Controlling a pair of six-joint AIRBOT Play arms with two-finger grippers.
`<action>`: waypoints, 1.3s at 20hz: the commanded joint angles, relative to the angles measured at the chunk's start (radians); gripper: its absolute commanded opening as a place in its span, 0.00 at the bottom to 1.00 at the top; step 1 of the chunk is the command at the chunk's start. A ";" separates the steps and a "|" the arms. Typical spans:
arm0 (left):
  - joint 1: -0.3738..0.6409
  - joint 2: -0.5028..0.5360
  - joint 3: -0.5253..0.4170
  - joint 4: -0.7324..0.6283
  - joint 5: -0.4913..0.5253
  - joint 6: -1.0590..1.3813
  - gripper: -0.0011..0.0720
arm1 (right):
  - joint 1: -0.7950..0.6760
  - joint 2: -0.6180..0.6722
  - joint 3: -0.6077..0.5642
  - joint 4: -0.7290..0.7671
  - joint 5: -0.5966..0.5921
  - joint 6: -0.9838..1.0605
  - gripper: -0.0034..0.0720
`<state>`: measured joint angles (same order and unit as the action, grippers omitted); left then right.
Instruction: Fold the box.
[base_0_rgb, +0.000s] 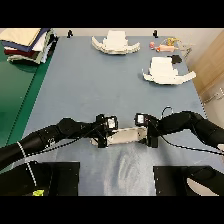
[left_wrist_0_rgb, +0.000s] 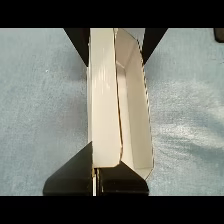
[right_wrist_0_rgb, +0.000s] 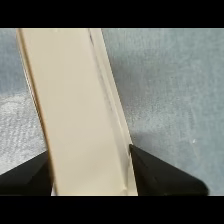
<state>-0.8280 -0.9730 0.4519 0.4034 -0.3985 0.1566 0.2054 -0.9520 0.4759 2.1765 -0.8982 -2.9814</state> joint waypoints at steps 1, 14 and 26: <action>0.000 0.000 0.000 0.000 0.003 0.000 0.04 | 0.000 -0.006 -0.002 0.005 -0.049 0.027 1.00; 0.000 0.000 0.000 0.000 0.002 0.000 0.04 | 0.000 0.025 -0.002 0.028 -0.072 0.026 1.00; 0.000 0.000 0.000 0.000 0.003 0.000 0.04 | 0.000 0.023 -0.002 -0.013 -0.045 0.072 1.00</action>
<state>-0.8280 -0.9730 0.4519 0.4034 -0.3943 0.1570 0.2058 -0.9302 0.4736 2.1948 -0.9676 -2.9459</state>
